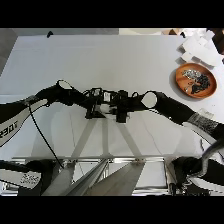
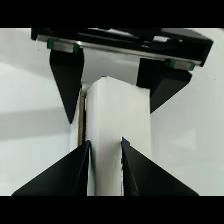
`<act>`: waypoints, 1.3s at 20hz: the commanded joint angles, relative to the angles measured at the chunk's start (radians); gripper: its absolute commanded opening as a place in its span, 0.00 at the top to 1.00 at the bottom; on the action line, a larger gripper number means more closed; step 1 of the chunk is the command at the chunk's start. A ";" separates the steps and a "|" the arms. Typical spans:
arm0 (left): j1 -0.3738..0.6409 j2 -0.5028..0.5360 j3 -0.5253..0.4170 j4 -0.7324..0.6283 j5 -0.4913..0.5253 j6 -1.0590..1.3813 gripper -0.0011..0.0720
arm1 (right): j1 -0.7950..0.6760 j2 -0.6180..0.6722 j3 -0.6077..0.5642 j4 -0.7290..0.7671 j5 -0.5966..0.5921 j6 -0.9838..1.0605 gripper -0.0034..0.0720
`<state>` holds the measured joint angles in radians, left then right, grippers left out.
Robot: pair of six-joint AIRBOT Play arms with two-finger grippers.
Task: Fold the box and place the chain.
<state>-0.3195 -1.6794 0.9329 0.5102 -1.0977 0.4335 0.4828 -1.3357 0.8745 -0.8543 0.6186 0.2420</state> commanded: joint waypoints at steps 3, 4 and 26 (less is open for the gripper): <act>0.000 0.001 0.000 -0.001 0.002 -0.001 0.61 | 0.002 0.000 0.001 -0.106 0.014 0.102 0.63; 0.000 0.001 0.000 -0.001 0.002 -0.001 0.61 | 0.002 0.000 0.001 -0.107 0.015 0.102 0.49; 0.000 0.001 0.000 -0.001 0.002 -0.001 0.61 | 0.001 0.038 -0.033 0.372 -0.034 0.547 0.94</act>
<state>-0.3195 -1.6794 0.9329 0.5095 -1.0962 0.4324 0.4843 -1.2556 0.8623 -0.6701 0.6254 0.7612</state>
